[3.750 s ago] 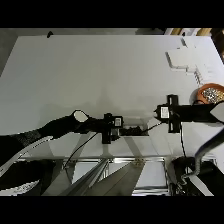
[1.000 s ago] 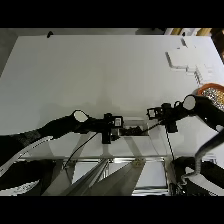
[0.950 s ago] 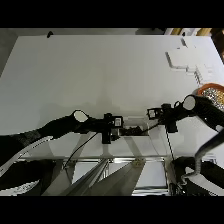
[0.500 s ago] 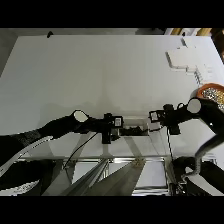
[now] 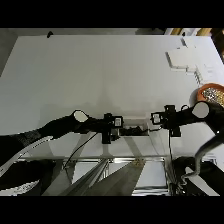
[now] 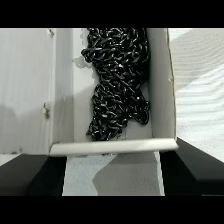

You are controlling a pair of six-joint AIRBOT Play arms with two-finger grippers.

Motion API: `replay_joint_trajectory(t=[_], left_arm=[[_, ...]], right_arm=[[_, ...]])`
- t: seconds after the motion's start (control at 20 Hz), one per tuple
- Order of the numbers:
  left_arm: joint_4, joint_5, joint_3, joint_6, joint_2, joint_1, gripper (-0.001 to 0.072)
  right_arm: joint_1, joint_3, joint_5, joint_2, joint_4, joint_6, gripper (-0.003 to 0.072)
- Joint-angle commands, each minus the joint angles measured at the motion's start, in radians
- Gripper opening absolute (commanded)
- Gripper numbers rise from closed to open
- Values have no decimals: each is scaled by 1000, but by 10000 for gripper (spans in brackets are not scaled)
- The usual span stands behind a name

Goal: Fold the box and place the chain.

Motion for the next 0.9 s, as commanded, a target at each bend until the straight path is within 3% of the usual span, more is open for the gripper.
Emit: replay_joint_trajectory(t=[0.0,0.6,0.75,0.85], left_arm=[[0,0,0,0,0,0,347],[0,0,0,0,0,0,347],[0,0,0,0,0,0,347],[0,0,0,0,0,0,347]], right_arm=[[0,-67,-68,4,-27,-55,190],[0,-83,-116,-75,-41,-97,175],[0,-83,-93,-68,-42,-96,18],[0,-82,-76,-18,-39,-95,18]])
